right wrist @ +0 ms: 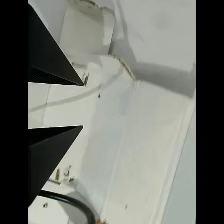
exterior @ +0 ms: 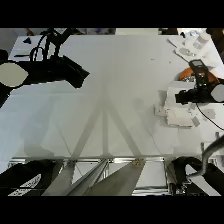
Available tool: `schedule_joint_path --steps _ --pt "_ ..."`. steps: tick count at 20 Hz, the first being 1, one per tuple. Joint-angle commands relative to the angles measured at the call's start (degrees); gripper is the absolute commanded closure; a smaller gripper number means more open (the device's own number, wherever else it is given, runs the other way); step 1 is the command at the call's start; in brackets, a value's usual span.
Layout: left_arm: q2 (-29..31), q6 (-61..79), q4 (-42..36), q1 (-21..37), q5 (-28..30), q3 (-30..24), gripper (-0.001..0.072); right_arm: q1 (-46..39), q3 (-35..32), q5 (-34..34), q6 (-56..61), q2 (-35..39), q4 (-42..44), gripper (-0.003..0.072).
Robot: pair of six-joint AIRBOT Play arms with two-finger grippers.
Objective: Fold the box and place the chain.
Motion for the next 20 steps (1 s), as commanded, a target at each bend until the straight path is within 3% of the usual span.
schedule_joint_path --steps 1,7,13,20 --pt "-0.04 0.02 0.0 -0.02 0.02 0.07 0.0314 -10.25 0.0 2.05 0.98 -0.66 -1.7 0.0394" --pt "-0.04 0.02 0.0 -0.02 0.02 0.07 0.0314 -28.59 0.13 4.98 -9.07 -0.63 -0.63 0.0347" --pt "-0.02 0.02 0.0 -0.02 0.02 0.07 0.0314 -39.15 4.59 4.33 -10.36 -1.51 -2.93 0.0348" --pt "-0.04 0.02 0.0 -0.02 0.04 0.07 0.0314 -47.5 5.6 4.59 -13.81 -10.86 2.1 0.0347"
